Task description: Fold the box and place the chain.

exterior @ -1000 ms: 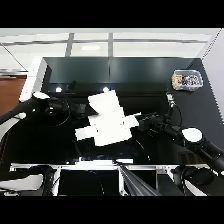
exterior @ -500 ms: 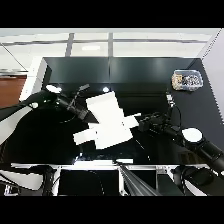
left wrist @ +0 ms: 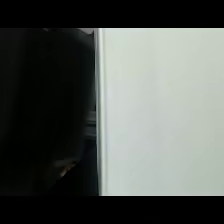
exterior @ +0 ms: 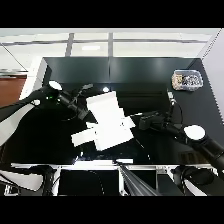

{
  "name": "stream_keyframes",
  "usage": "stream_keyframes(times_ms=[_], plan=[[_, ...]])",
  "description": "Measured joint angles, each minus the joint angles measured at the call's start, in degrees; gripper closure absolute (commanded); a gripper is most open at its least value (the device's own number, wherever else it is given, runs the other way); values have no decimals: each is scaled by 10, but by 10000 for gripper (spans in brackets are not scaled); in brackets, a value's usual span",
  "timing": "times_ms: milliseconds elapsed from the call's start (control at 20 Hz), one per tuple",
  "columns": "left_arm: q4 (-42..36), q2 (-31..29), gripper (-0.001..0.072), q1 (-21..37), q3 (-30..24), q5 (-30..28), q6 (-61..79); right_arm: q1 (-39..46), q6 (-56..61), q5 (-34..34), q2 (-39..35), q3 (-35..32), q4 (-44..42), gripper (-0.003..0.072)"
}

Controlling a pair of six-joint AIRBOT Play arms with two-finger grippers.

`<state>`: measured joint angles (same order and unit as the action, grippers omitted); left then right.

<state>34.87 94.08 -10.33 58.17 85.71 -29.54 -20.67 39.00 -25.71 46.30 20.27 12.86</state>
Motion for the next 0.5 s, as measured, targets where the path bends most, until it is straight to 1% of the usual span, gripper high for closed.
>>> stream_keyframes(times_ms=[100, 200, 300, 350, 500], plan=[[-2, -38, 683, -5, -24, -18, 11, 45, 1, -81, 0, 40, 65, -23], [-4, -85, 681, -16, -59, -59, 42, 81, 2, -139, 0, 83, 156, -21], [-6, -124, 680, -31, -88, -109, 96, 101, -21, -164, 0, 111, 246, -21], [-6, -136, 680, -39, -97, -128, 129, 107, -45, -171, 0, 119, 275, -22], [5, -157, 679, -68, -111, -196, 246, 117, -113, -186, 1, 132, 330, -21]])
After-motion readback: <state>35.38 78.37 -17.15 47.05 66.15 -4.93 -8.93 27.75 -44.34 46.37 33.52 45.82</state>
